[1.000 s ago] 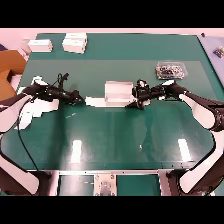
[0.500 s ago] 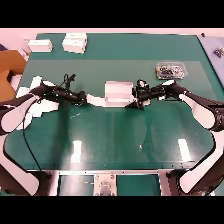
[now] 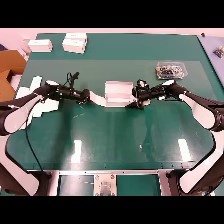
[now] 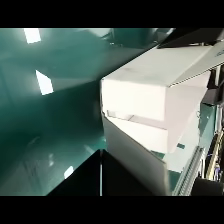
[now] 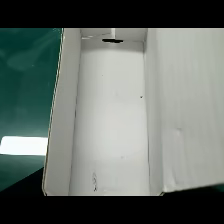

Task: Fold the box and place the chain.

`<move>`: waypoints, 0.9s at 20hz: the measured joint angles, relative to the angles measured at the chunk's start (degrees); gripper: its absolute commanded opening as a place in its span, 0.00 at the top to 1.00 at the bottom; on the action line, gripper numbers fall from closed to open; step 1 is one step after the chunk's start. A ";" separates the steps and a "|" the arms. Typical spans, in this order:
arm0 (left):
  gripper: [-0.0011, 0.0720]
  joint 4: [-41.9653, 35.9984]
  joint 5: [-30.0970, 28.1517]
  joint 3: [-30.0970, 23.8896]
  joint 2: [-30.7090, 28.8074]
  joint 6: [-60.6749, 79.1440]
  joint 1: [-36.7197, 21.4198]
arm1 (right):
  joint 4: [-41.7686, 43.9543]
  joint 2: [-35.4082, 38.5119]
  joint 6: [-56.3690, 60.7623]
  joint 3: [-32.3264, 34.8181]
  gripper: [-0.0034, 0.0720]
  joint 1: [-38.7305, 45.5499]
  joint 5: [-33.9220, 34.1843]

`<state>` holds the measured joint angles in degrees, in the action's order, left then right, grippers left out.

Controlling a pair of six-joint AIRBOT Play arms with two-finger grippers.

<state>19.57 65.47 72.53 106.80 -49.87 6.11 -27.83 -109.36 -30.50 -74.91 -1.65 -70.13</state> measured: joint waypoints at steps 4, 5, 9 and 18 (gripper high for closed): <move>0.96 -0.13 0.66 2.60 -0.22 -1.64 1.22 | 0.02 0.00 0.00 0.00 0.19 0.00 -0.02; 0.96 -0.09 0.70 2.97 -0.28 -2.25 1.66 | 0.00 0.00 0.00 0.02 0.19 0.00 -0.02; 0.96 0.59 -0.31 3.69 -1.27 -3.69 3.17 | 0.04 0.00 0.00 0.00 0.19 0.00 -0.02; 0.96 4.92 -3.89 3.93 -4.00 -11.15 4.68 | 0.00 0.00 0.00 0.00 0.19 0.00 -0.02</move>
